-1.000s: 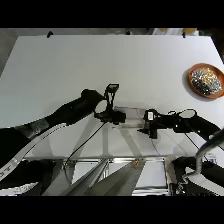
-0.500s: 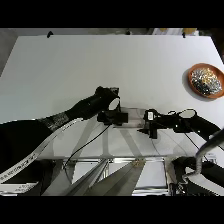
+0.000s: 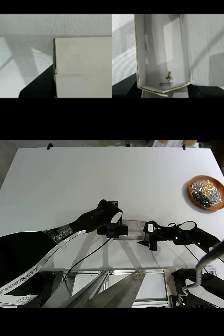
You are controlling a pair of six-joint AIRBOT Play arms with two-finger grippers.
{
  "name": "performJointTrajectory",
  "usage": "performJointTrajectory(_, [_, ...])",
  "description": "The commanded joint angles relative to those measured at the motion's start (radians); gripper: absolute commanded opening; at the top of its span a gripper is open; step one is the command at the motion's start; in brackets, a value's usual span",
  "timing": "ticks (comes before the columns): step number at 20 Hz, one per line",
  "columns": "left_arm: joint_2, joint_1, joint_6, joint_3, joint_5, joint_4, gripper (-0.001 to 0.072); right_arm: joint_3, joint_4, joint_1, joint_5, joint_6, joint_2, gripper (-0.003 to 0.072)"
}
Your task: Fold the box and place the chain.
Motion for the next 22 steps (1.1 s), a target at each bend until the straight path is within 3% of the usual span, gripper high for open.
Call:
performJointTrajectory(1, [-0.005, -0.004, 0.0, 0.0, -0.006, 0.019, 0.0002, 0.0, 0.0, 0.0, 0.0, 0.0, 0.0, 0.033])
performJointTrajectory(3, [-0.005, -0.005, 0.008, 0.0, -0.014, 0.023, 0.0009, 0.0, 0.0, 0.0, 0.0, 0.0, 0.0, 0.033])
performJointTrajectory(6, [-0.004, -0.004, 0.074, 0.0, -0.035, 0.023, 0.0109, 0.0, 0.0, 0.0, -0.001, 0.0, 0.0, 0.033])
performJointTrajectory(9, [-0.004, -0.005, 0.079, 0.0, -0.034, 0.042, 0.0109, 0.0, 0.0, 0.0, 0.0, 0.0, 0.0, 0.033])
performJointTrajectory(12, [-0.006, -0.008, 0.079, 0.0, -0.018, 0.056, 0.0107, 0.0, 0.0, 0.0, 0.0, 0.0, 0.0, 0.033])
performJointTrajectory(13, [-0.006, -0.008, 0.079, 0.0, -0.017, 0.056, 0.0085, 0.0, 0.0, 0.0, 0.0, 0.0, 0.0, 0.033])
performJointTrajectory(14, [-0.006, -0.008, 0.079, 0.0, -0.017, 0.056, -0.0002, 0.0, 0.0, 0.0, 0.0, 0.0, 0.0, 0.033])
performJointTrajectory(17, [-0.006, -0.008, 0.076, 0.0, -0.018, 0.045, 0.0002, 0.0, 0.0, 0.0, 0.0, 0.0, 0.0, 0.033])
performJointTrajectory(19, [-0.004, -0.008, 0.076, 0.0, -0.018, 0.037, 0.0046, 0.0, 0.0, 0.0, -0.001, 0.0, 0.0, 0.033])
performJointTrajectory(22, [0.018, 0.002, 0.076, 0.0, -0.018, 0.032, 0.0183, 0.0, 0.0, 0.0, 0.0, 0.0, 0.0, 0.033])
